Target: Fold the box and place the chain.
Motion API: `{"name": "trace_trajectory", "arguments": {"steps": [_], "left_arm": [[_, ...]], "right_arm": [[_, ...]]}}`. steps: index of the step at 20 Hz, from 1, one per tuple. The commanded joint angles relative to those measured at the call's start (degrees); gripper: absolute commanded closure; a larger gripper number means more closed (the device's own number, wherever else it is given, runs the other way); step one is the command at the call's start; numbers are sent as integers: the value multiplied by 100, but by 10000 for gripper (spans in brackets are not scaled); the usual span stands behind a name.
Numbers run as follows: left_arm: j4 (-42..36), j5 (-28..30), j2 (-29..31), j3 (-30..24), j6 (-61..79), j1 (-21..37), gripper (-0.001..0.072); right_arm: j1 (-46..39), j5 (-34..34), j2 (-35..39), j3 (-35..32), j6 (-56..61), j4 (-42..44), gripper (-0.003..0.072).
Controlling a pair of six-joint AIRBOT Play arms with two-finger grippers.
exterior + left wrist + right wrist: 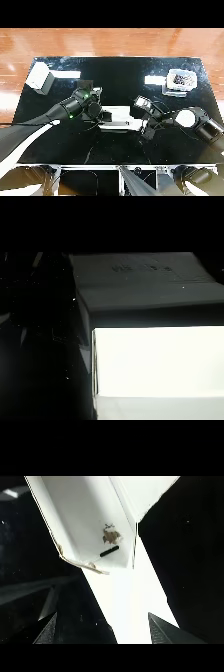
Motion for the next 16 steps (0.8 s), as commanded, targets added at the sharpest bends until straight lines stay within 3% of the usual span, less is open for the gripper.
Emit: {"name": "trace_trajectory", "arguments": {"steps": [1,3,5,6,7,8,16], "left_arm": [[-20,-2,2,2,0,0,688],[-20,-2,2,2,2,0,688],[-20,2,2,2,2,0,688],[-22,9,2,2,2,0,688],[-20,13,2,2,2,0,688],[-22,17,2,2,2,0,688],[146,31,2,2,0,-2,690]], "right_arm": [[-2,-136,2,7,66,87,4],[11,-197,2,7,66,219,26],[-11,-297,-7,2,184,345,275],[-26,-402,-24,2,179,317,271],[-70,-511,-63,4,179,251,110],[-122,-627,-127,4,153,236,61],[-153,-1132,-673,7,-2732,730,62]]}}
